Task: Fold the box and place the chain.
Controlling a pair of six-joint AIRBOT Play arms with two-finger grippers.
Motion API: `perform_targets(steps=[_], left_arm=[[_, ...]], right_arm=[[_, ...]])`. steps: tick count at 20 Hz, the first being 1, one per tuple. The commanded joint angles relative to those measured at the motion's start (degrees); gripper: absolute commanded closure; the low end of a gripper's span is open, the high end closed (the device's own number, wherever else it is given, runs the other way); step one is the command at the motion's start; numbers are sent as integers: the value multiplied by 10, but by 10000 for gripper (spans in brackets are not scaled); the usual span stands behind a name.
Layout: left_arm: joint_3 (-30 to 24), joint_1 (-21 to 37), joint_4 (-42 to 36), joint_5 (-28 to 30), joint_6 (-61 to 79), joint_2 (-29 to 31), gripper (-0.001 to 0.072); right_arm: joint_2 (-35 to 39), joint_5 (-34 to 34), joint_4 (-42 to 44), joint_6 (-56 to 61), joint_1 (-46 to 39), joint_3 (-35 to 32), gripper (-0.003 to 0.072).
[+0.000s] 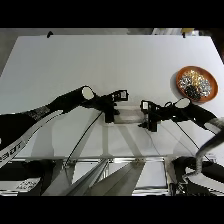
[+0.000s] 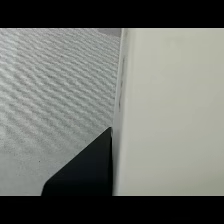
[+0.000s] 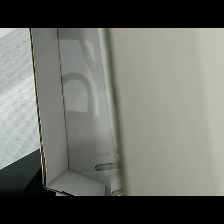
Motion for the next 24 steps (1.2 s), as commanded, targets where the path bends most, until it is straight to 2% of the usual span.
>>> perform_targets(steps=[1, 6, 7, 9, 10, 14, 17, 20, 21, 23, 24], left_arm=[[0, 0, 0, 0, 0, 0, 700], [0, 0, 0, -19, 0, 0, 693], [0, 0, 1, -23, 0, 0, 608], [0, 0, 3, -23, 0, 1, 343], [0, 0, 12, -21, 0, 2, 302], [0, 1, 102, -29, -5, 31, 295], [0, 2, 156, -31, -61, 74, 295], [0, 2, 223, -77, -174, 132, 301], [0, 0, 248, -97, -219, 151, 355], [0, -10, 275, -136, -291, 186, 714], [0, -24, 280, -145, -308, 198, 707]], right_arm=[[0, 0, 0, 0, 1, 0, 285], [0, 0, 0, 0, 1, 0, 285], [0, 0, 0, 0, 1, 0, 285], [0, 0, 0, 0, 1, 0, 285], [0, 0, 0, 0, 1, 0, 285], [0, 0, 0, 0, 1, 0, 285], [0, 0, 0, 0, 1, 0, 285], [0, 0, 0, 0, 1, 0, 285], [0, 0, 0, 0, 1, 0, 285], [0, 0, 0, 0, 1, 0, 285], [0, 0, 0, 0, 1, 0, 285]])
